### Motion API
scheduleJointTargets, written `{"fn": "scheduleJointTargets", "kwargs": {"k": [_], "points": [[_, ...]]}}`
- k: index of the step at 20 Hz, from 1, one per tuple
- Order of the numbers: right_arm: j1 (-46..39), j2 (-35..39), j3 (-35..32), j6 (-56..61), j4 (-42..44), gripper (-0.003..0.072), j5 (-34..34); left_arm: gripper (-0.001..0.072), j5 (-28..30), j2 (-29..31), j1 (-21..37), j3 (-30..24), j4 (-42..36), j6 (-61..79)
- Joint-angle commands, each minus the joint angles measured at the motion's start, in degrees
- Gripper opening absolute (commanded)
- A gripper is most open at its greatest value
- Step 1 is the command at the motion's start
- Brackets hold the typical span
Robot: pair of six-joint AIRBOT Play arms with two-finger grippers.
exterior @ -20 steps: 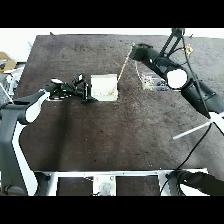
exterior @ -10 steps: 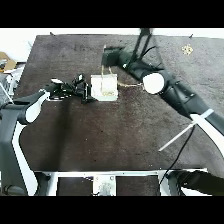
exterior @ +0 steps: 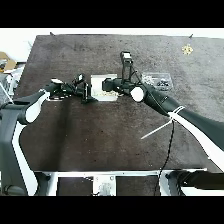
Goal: Fold the box and place the chain.
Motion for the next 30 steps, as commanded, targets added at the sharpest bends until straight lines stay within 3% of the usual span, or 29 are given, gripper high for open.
{"fn": "scheduleJointTargets", "kwargs": {"k": [1,5,9,13,22,23,28,30], "points": [[-7.0,1.0,-0.6,0.5,-3.0,0.0315,7.0,0.0282,0.0,0.0,0.0,0.0,0.0,0.0],[-17.5,1.7,-5.6,3.7,-3.0,0.0334,8.1,0.0282,0.0,0.0,0.0,0.0,0.0,0.0],[-22.5,1.4,-12.7,8.3,-0.8,0.0333,-2.3,0.0282,0.0,0.0,0.0,0.0,0.0,0.0],[-21.9,-1.7,-12.6,8.3,4.2,0.0333,-7.2,0.0281,0.0,0.0,0.0,0.0,0.0,0.0],[-21.0,-12.5,-7.2,8.3,7.6,0.0331,-11.1,0.0281,0.0,0.0,0.0,0.0,0.0,0.0],[-21.0,-13.4,-7.0,9.2,8.7,0.0317,-10.8,0.0281,0.0,0.0,0.0,0.0,0.0,0.0],[-20.7,-12.5,-6.8,9.0,9.0,0.0002,-10.6,0.0281,0.0,0.0,0.0,0.0,0.0,0.0],[-19.6,-9.5,-6.8,7.0,8.8,0.0002,-9.7,0.0281,0.0,0.0,0.0,0.0,0.0,0.0]]}}
